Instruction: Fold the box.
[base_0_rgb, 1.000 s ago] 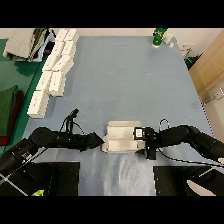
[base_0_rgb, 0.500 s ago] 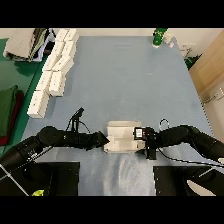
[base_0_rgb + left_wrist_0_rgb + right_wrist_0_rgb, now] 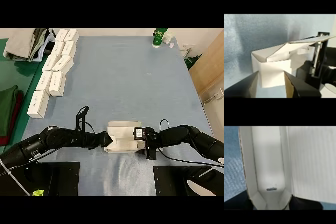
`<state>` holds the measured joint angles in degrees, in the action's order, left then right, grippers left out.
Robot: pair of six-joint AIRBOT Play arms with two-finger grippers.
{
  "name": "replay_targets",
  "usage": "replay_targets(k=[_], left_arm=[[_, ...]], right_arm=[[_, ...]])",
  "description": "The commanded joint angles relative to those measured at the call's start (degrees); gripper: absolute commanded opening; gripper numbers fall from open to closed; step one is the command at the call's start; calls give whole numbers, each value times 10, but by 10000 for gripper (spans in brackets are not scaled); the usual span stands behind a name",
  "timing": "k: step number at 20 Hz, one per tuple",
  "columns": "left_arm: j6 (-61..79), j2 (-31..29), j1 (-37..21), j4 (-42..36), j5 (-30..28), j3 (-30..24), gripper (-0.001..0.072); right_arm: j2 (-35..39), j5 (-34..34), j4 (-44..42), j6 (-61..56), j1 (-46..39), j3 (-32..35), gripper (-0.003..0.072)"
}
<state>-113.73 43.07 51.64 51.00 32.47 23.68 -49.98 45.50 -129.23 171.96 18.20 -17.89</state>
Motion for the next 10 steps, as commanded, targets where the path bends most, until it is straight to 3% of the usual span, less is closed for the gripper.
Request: replay_targets(k=[1,5,10], left_arm=[[-121,40,45,128,24,49,454],[-167,110,84,167,37,102,453],[-300,157,122,309,160,177,453]], right_arm=[[0,0,0,0,0,0,520],[0,0,0,0,0,0,520],[0,0,0,0,0,0,520]])
